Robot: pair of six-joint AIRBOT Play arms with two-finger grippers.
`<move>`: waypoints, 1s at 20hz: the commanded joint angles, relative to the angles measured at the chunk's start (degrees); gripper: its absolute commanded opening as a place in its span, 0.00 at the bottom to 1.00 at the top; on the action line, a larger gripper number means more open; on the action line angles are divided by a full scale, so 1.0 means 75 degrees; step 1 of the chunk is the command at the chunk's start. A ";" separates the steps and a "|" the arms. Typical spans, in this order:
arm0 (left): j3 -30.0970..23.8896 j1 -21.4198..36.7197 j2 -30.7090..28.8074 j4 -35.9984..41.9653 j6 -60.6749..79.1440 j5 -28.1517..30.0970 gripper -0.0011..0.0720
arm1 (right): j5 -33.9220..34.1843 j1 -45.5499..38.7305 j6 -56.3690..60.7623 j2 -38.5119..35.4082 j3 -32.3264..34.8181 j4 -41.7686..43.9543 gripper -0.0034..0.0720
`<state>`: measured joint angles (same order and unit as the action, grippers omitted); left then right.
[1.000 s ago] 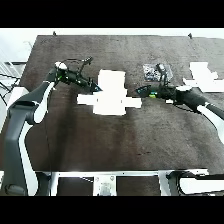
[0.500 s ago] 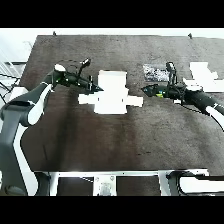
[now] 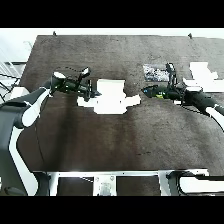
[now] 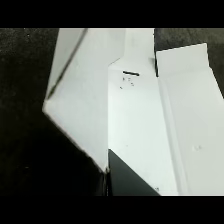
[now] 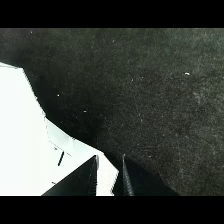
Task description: Fold the box and place the chain.
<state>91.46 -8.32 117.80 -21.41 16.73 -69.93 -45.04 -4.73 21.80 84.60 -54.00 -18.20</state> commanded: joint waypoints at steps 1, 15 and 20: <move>-0.0117 0.0003 0.0122 -0.0006 0.0650 0.0166 0.04 | -0.0003 0.0000 0.0000 -0.0006 0.0012 0.0000 0.32; -0.0117 0.0003 0.0192 0.0172 0.0772 0.0326 0.04 | -0.0201 0.0420 -0.1818 -0.0478 0.0055 -0.0009 0.46; -0.0117 0.0003 0.0192 0.0172 0.0772 0.0329 0.04 | -0.0554 0.0921 -0.2573 -0.1247 0.0481 -0.0941 0.84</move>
<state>90.61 -8.32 119.20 -20.10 22.55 -67.51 -48.01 0.27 6.07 77.76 -51.86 -20.67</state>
